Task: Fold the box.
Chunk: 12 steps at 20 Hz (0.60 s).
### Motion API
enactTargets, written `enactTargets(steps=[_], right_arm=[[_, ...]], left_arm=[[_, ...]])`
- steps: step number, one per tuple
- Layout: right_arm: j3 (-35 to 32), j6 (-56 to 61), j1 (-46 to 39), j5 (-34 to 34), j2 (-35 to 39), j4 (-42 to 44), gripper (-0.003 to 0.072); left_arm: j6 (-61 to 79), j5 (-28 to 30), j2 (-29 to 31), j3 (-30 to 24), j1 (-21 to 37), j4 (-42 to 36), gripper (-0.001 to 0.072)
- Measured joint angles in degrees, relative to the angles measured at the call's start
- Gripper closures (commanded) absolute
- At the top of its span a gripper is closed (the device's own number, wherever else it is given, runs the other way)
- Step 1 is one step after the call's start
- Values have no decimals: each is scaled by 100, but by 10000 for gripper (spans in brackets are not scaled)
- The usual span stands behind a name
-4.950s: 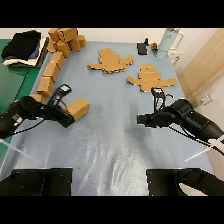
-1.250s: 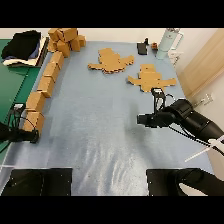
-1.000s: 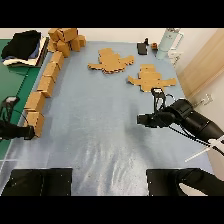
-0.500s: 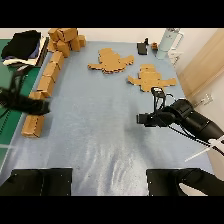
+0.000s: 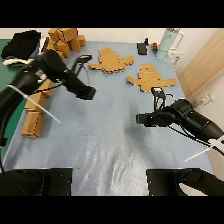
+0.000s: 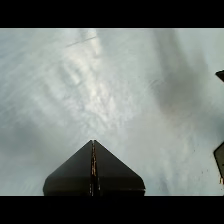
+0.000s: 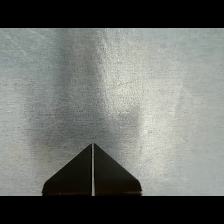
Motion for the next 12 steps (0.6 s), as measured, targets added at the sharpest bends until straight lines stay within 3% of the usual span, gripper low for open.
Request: enactTargets(steps=[4, 12], right_arm=[[0, 0, 0, 0, 0, 0, 668], [0, 0, 0, 0, 0, 0, 668]], left_arm=[[-22, 136, -341, 157, -374, -28, 693], [-33, 205, -466, 214, -498, -57, 693]])
